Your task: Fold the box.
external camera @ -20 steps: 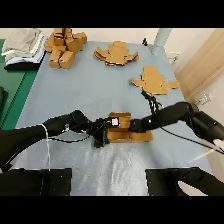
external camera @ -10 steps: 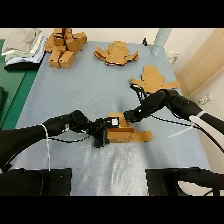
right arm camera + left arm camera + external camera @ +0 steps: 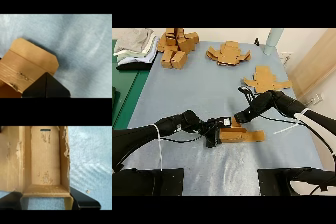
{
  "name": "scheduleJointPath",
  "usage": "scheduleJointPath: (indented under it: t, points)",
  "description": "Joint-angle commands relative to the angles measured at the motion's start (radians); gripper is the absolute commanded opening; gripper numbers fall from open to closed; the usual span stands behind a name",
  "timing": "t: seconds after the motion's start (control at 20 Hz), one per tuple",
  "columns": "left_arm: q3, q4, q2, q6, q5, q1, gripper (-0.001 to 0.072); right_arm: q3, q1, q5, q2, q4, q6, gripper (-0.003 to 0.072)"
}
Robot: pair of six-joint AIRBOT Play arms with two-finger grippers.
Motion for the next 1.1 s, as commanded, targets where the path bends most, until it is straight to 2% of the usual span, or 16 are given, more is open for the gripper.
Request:
scheduleJointPath:
  t: [0.0,0.35,0.45,0.55,0.75,0.85,1.0,1.05]
  points:
    - [0.001,0.000,0.001,0.000,0.000,0.000,0.0452,0.001,0.001,0.011,-0.029,0.056,-0.043,0.0002]
    - [0.001,0.000,0.001,0.000,0.000,0.000,0.0452,0.002,0.001,-0.008,-0.036,0.055,-0.047,0.0002]
    - [0.001,0.000,0.001,0.000,0.000,0.000,0.0452,0.008,0.000,-0.052,-0.005,0.048,-0.063,0.0002]
    - [0.001,0.000,0.001,0.000,0.000,0.000,0.0452,0.019,-0.002,-0.117,0.071,0.005,-0.072,0.0001]
    - [0.001,0.000,0.001,0.000,0.000,0.000,0.0452,0.002,-0.002,-0.146,0.301,-0.076,-0.093,0.0001]
    - [0.001,0.000,0.001,0.000,0.000,0.000,0.0452,-0.048,0.002,-0.163,0.411,-0.068,-0.149,0.0001]
    - [0.001,0.000,0.001,0.000,0.000,0.000,0.0452,-0.170,0.002,-0.211,0.534,0.010,-0.346,0.0002]
    - [0.001,0.000,0.001,0.000,0.000,0.000,0.0452,-0.212,0.002,-0.213,0.565,0.000,-0.407,0.0031]
